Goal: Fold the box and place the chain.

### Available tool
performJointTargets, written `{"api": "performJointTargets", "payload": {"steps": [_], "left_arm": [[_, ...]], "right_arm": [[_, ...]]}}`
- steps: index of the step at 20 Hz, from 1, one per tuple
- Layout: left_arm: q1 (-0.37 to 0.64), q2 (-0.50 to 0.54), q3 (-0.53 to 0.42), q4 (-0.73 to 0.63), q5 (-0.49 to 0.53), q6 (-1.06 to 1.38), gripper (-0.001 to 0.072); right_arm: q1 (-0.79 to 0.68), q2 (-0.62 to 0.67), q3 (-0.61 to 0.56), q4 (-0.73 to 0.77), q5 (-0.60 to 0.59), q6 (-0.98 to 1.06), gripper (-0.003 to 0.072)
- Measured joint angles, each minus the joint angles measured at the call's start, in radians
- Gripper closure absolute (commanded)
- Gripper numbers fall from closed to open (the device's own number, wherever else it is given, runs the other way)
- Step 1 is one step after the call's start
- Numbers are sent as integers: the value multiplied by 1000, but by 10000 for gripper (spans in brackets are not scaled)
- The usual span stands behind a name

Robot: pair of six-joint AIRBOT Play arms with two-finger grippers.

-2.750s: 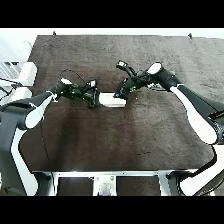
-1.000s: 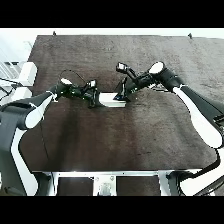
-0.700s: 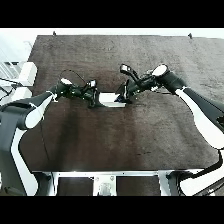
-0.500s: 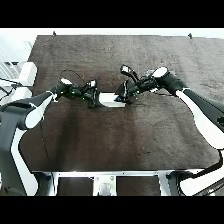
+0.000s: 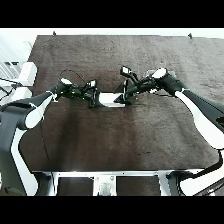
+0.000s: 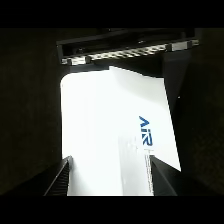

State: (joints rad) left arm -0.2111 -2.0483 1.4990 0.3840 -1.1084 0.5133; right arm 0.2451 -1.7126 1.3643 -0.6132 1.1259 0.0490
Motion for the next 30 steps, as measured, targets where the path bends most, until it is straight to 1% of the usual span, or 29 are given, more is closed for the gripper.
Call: {"api": "performJointTargets", "payload": {"steps": [5, 13, 20, 21, 22, 23, 30], "left_arm": [[0, 0, 0, 0, 0, 0, 362], [1, 0, 0, -2, 6, -3, 362], [1, 0, 1, -2, 5, 0, 362], [0, 0, 1, 0, 0, 0, 362], [0, 0, 1, 0, -2, 0, 362], [0, 0, 1, 0, -2, 0, 362], [0, 0, 1, 0, -2, 0, 362]], "right_arm": [[21, -11, -11, -25, -50, -7, 127], [33, -20, -14, -47, -195, -9, 127], [33, 18, -3, -16, -242, -9, 133], [33, 23, -3, -12, -244, -9, 208], [33, 27, -2, -8, -243, -9, 426], [33, 29, -2, -4, -240, -10, 476], [33, 34, -18, -11, -213, -29, 477]]}}
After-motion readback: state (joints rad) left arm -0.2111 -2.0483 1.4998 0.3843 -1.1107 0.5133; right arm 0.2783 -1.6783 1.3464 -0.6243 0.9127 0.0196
